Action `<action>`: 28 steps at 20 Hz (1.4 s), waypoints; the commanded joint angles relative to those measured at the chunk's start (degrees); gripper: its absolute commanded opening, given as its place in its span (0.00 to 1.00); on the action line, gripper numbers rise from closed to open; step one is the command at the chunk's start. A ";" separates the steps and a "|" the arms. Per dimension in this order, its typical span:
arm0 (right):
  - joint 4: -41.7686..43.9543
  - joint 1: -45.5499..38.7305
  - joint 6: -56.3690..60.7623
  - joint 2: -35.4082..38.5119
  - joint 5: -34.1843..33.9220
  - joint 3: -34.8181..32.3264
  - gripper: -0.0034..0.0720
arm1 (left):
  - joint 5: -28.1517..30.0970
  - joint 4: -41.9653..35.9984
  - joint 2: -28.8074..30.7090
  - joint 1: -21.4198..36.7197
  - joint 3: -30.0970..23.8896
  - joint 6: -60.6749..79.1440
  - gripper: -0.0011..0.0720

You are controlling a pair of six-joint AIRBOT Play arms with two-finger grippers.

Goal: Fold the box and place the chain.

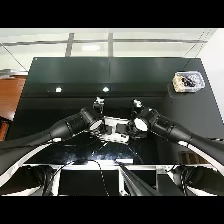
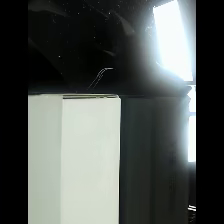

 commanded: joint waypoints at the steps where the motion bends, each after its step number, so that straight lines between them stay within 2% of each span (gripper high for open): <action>1: -0.07 0.07 0.09 -1.44 -0.33 0.15 0.47 | 0.02 0.00 0.00 0.04 0.02 0.00 0.06; 18: -0.42 0.04 2.47 -3.61 2.80 1.29 0.44 | 0.94 -0.07 0.02 0.02 0.02 0.00 0.06; 19: -0.42 0.04 2.45 -3.85 3.02 1.29 0.35 | 0.92 -0.20 0.02 0.02 0.02 0.02 0.06; 20: -0.46 0.04 2.45 -3.96 2.99 1.29 0.31 | 0.92 -0.20 0.02 0.02 0.02 0.02 0.06; 21: -0.44 0.04 2.47 -3.96 2.67 1.29 0.31 | 0.90 -0.20 0.02 0.02 0.02 0.02 0.06; 22: -0.50 0.04 2.47 -3.96 2.69 1.42 0.28 | 0.87 -0.20 0.02 0.02 0.02 0.02 0.06; 23: -0.66 0.04 2.45 -3.96 2.67 1.62 0.20 | 0.90 -0.20 0.02 0.02 0.02 0.02 0.06; 24: -0.68 0.04 2.47 -3.96 2.58 1.79 0.20 | 0.90 -0.20 0.00 0.02 0.02 0.02 0.06; 25: -0.83 0.04 2.38 -3.96 2.51 2.03 0.08 | 0.90 -0.20 0.00 0.02 0.02 0.00 0.06; 28: -0.85 0.04 2.43 -3.96 2.27 2.25 0.07 | 0.90 -0.24 0.02 0.02 0.02 0.02 0.06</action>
